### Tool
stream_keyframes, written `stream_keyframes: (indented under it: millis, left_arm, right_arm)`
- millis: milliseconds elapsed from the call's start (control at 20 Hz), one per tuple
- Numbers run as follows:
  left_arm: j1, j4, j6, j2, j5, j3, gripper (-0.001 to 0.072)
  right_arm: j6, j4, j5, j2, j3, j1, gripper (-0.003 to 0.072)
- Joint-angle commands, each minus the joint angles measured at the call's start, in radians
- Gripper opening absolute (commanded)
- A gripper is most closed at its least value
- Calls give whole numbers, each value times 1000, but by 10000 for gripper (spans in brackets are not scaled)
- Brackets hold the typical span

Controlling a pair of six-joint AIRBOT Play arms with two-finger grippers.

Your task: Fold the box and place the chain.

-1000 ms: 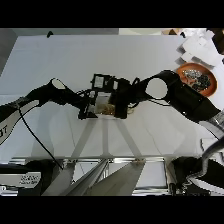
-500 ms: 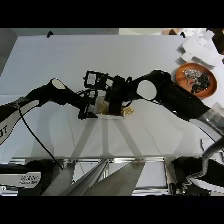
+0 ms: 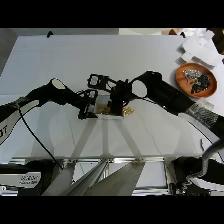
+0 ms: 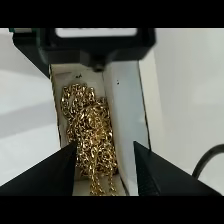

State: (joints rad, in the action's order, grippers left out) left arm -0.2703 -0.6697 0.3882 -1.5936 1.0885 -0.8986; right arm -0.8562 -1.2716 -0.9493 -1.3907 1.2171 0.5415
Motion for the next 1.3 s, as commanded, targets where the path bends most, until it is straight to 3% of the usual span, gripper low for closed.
stream_keyframes:
  millis: [0, 150, 450, 750, 900, 1100, 1250]
  left_arm:
    - [1, 0, 0, 0, 0, -1, 335]
    - [1, 0, 0, 0, 0, -1, 335]
    - [1, 0, 0, 0, 0, -1, 335]
    - [1, 0, 0, 0, 0, -1, 335]
    - [1, 0, 0, 0, 0, -1, 335]
    - [1, 0, 0, 0, 0, -1, 335]
    - [1, 0, 0, 0, 0, -1, 335]
  right_arm:
    - [2, 87, -99, 29, 0, -57, 398]
    - [89, 110, -225, 93, 0, -154, 398]
    - [380, 205, -234, 177, -147, -389, 399]
    - [761, 288, 65, 172, -449, -391, 420]
    - [958, 422, 103, 129, -465, -391, 545]
    - [1242, 558, 104, 38, -465, -391, 549]
    - [1348, 623, 104, -19, -465, -391, 550]
